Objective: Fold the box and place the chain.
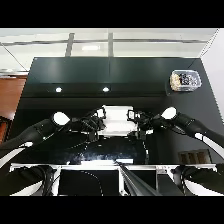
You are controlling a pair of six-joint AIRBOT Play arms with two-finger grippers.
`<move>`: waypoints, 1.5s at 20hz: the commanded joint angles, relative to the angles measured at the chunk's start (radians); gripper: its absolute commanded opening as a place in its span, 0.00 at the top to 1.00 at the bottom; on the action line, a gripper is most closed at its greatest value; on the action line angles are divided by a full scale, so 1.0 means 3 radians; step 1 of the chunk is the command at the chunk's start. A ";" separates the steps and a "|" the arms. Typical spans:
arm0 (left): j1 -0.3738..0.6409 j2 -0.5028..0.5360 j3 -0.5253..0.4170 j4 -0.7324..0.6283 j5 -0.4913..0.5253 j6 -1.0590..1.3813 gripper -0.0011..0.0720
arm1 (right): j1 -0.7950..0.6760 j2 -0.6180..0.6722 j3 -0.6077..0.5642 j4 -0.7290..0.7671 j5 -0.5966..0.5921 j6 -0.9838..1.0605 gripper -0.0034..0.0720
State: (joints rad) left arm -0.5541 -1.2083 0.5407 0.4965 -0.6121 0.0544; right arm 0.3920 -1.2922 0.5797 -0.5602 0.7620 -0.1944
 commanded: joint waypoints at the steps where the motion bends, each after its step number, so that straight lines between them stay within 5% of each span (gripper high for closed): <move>1: 0.0069 0.0064 0.0024 0.0240 -0.0004 -0.0217 0.95 | 0.0004 -0.0001 -0.0001 -0.0003 0.0001 -0.0004 0.71; 7: 0.0776 0.0659 0.0024 0.0862 -0.0326 -0.1385 0.95 | 0.0004 -0.0001 -0.0001 -0.0003 0.0001 -0.0004 0.71; 13: 0.2168 0.0849 -0.0014 0.0933 -0.1755 -0.3188 0.95 | 0.0004 -0.0001 -0.0001 -0.0003 0.0001 -0.0004 0.71; 17: 0.2683 0.0774 -0.0286 0.0921 -0.1630 -0.4140 0.95 | 0.0004 -0.0001 -0.0001 -0.0003 0.0001 -0.0004 0.71; 22: 0.2402 0.0155 -0.0370 0.0641 -0.1854 -0.4192 0.95 | 0.0004 -0.0001 -0.0001 -0.0003 0.0001 -0.0004 0.71; 30: 0.1467 -0.0398 -0.0125 0.0267 -0.1350 -0.3826 0.95 | 0.0004 -0.0001 -0.0001 -0.0003 0.0001 -0.0004 0.71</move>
State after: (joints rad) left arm -0.0345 -1.2911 0.4728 0.6018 -1.0702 -1.1267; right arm 0.3923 -1.2922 0.5793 -0.5613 0.7620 -0.1959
